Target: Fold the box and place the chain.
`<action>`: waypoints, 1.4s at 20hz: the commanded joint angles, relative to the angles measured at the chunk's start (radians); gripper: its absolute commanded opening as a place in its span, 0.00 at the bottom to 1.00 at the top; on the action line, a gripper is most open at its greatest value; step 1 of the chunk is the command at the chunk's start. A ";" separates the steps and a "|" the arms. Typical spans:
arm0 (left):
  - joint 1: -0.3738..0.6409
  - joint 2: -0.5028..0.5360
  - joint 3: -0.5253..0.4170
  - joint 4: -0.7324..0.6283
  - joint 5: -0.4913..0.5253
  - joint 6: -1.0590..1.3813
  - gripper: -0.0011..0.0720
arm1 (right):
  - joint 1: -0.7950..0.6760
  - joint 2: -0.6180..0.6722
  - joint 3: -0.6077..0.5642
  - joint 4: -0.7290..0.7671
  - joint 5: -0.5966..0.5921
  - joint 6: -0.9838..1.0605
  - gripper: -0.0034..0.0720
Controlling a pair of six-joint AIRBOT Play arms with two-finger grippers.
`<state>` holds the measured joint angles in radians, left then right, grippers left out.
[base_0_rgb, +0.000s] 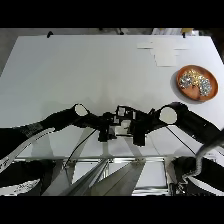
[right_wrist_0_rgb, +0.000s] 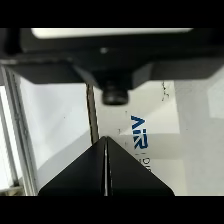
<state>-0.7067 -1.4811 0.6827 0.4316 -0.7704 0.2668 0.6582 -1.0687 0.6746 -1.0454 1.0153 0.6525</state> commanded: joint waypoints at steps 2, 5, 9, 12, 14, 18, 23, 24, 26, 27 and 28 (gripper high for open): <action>0.001 0.001 0.001 0.000 0.000 -0.001 0.21 | 0.000 -0.011 -0.040 -0.004 -0.027 -0.006 0.07; 0.001 0.001 0.001 0.000 0.000 -0.001 0.21 | 0.000 -0.011 -0.058 -0.003 -0.037 -0.006 0.07; 0.001 0.001 0.001 0.000 0.000 -0.001 0.21 | 0.000 -0.011 -0.063 -0.003 -0.059 -0.006 0.07; 0.001 0.001 0.001 0.000 0.000 0.000 0.21 | 0.000 -0.010 -0.063 -0.003 -0.062 -0.001 0.07; 0.001 0.001 0.001 0.000 0.000 -0.001 0.21 | 0.000 -0.004 -0.063 0.000 -0.062 0.005 0.07; 0.001 0.001 0.001 0.000 0.000 0.000 0.21 | 0.000 0.024 -0.063 0.000 -0.063 0.006 0.07; 0.001 0.001 0.001 0.000 0.000 0.000 0.21 | -0.019 0.114 -0.062 -0.001 -0.061 0.041 0.07; 0.001 0.001 0.001 0.000 0.000 -0.001 0.21 | -0.050 0.140 -0.062 -0.005 -0.055 0.076 0.07; 0.001 0.001 0.001 0.000 0.000 0.000 0.21 | -0.147 0.196 -0.062 -0.005 -0.005 0.121 0.07; 0.001 0.001 0.001 0.000 0.000 -0.001 0.21 | -0.209 0.222 -0.062 -0.005 0.039 0.134 0.07; 0.001 0.001 0.001 0.000 0.000 -0.001 0.21 | -0.284 0.246 -0.062 -0.006 0.100 0.134 0.07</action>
<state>-0.7063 -1.4811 0.6827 0.4294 -0.7708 0.2653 0.5079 -0.8894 0.6117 -1.0542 1.0134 0.7429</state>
